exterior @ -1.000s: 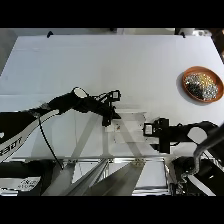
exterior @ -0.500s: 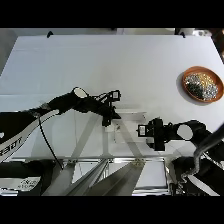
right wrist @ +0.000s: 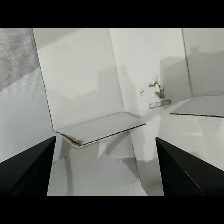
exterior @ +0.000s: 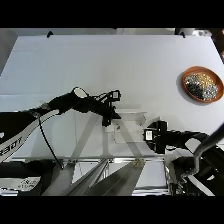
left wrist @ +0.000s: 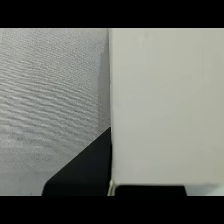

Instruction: Fold the box and place the chain.

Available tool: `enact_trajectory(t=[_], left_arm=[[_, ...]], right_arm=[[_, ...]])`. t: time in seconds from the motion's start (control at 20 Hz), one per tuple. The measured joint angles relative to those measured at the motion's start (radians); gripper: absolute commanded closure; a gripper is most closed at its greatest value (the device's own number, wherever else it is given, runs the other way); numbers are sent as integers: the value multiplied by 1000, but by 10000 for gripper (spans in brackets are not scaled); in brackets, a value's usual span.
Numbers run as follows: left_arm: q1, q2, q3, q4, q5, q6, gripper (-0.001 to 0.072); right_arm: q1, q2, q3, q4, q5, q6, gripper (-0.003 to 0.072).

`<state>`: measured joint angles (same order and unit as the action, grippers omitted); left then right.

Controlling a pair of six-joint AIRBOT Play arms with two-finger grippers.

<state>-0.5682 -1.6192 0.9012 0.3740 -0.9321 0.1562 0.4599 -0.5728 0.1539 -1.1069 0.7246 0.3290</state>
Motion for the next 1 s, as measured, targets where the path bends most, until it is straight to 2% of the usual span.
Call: enact_trajectory(t=[0.35,0.7,1.0], left_arm=[[0,0,0,0,0,0,699],[0,0,0,0,0,0,699],[0,0,0,0,0,0,699]], right_arm=[[109,23,-23,19,-83,17,30],[140,25,-23,-96,-200,78,30],[142,20,10,-124,-261,90,30]])
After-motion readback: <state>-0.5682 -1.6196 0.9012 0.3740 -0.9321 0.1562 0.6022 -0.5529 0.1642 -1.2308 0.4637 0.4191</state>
